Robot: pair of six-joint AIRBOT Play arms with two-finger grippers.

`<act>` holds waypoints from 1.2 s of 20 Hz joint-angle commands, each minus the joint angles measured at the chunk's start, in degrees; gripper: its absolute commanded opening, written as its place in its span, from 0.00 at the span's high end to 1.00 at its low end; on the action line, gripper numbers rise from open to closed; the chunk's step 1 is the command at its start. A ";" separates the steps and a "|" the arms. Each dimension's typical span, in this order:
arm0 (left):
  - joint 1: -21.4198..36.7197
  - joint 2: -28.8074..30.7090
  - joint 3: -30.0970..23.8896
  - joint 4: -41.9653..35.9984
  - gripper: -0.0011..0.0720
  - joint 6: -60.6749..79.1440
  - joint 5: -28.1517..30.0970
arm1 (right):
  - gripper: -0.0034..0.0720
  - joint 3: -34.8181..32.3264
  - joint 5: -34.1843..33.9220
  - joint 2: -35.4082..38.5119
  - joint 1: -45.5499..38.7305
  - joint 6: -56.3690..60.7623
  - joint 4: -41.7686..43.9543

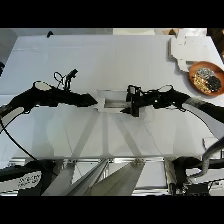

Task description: Fold the box and place the chain.

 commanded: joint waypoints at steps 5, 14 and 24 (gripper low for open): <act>-3.19 -0.02 -0.02 1.07 0.44 0.17 5.22 | 0.38 0.02 0.02 0.04 0.00 0.00 -0.02; -3.56 0.02 0.02 1.07 0.45 -0.02 10.16 | 0.38 0.02 0.02 0.04 0.00 0.00 -0.02; -3.58 -0.02 0.02 4.57 0.46 0.02 11.04 | 0.38 0.02 0.02 0.04 0.00 0.00 -0.02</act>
